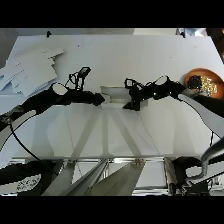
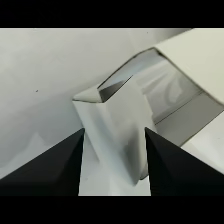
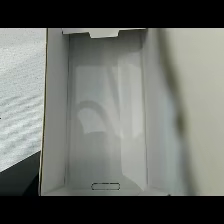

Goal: Fold the box and place the chain.

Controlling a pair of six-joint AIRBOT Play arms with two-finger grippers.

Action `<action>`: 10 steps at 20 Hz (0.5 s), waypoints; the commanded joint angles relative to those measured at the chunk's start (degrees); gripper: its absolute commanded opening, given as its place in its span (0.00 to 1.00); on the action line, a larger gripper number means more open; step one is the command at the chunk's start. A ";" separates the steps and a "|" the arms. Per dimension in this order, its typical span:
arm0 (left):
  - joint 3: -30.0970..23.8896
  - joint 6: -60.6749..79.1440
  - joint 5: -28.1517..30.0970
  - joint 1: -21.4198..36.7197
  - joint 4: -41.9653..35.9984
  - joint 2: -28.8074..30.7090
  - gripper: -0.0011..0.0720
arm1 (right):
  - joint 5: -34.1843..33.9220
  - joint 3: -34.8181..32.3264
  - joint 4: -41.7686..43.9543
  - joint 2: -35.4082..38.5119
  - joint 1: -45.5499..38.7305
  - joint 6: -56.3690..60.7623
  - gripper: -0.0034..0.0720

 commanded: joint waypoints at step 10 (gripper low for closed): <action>15.04 -20.28 -15.72 0.02 24.96 -2.95 0.63 | 0.07 0.00 0.00 -0.04 0.04 0.02 0.73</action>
